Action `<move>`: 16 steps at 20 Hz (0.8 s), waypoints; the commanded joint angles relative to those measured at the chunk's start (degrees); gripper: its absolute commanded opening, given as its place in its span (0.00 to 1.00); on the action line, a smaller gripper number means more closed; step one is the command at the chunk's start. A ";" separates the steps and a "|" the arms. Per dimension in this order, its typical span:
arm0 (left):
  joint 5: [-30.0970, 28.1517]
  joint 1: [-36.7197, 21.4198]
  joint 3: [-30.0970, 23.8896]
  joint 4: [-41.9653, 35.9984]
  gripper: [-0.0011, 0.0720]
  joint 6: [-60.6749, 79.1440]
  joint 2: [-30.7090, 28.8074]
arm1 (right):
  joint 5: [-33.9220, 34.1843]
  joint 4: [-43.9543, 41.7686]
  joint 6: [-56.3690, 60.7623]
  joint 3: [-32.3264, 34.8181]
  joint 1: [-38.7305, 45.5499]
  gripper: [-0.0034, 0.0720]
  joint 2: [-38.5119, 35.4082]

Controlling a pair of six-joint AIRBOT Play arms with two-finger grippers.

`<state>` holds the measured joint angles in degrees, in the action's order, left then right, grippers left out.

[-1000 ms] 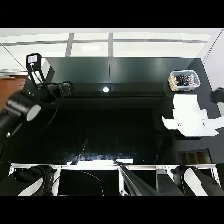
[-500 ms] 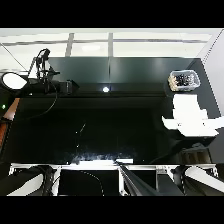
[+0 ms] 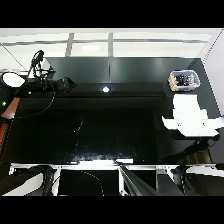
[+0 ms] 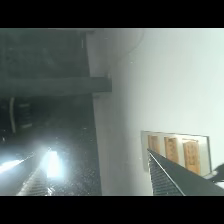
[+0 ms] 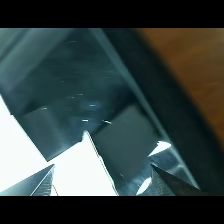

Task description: Fold the box and place the chain.

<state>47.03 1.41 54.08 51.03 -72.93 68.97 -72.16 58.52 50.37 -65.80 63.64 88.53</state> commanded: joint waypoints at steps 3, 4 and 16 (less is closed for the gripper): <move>-0.17 0.09 0.04 1.57 0.95 -3.85 0.09 | -12.66 -6.58 -5.03 -4.11 0.13 0.76 9.66; -0.04 0.09 0.04 1.57 0.95 -3.85 0.09 | -12.63 -6.36 -5.03 -4.11 0.20 0.76 10.05; 0.26 0.07 0.04 1.11 0.95 -3.85 0.09 | -21.38 -15.41 -7.82 -4.09 -2.29 0.12 11.34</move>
